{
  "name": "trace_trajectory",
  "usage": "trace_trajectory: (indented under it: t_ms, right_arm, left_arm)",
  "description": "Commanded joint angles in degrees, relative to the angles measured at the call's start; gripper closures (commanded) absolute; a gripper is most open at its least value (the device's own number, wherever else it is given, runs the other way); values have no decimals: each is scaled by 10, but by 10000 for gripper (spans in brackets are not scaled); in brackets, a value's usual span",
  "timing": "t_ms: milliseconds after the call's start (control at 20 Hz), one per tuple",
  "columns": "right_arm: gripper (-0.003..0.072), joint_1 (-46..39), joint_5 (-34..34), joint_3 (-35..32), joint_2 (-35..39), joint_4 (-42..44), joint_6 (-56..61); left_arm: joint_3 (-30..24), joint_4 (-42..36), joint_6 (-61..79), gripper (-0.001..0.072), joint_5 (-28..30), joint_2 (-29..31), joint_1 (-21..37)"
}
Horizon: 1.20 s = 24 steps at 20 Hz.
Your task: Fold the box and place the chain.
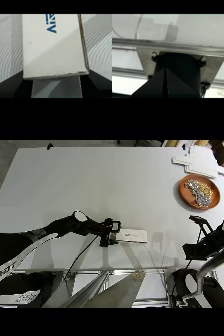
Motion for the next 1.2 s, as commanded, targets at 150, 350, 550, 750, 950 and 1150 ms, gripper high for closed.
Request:
trace_trajectory:
  t_ms: [150, 350, 550, 750, 950, 1150]
  right_arm:
    - [665, -1, 5, 0, 0, 0, 3]
    - [665, -1, 5, 0, 0, 0, 3]
    - [665, -1, 5, 0, 0, 0, 3]
    - [665, -1, 5, 0, 0, 0, 3]
    - [665, -1, 5, 0, 0, 0, 3]
    - [665, -1, 5, 0, 0, 0, 3]
  left_arm:
    - [0, 34, -184, 499, 7, 104, 61]
    - [0, 125, -366, 503, 15, 251, 202]
    - [0, 201, -508, 504, 57, 359, 376]
    - [0, 319, -694, 500, 117, 394, 558]
    - [0, 377, -814, 501, 89, 354, 640]
    - [0, 511, -915, 501, 25, 298, 653]
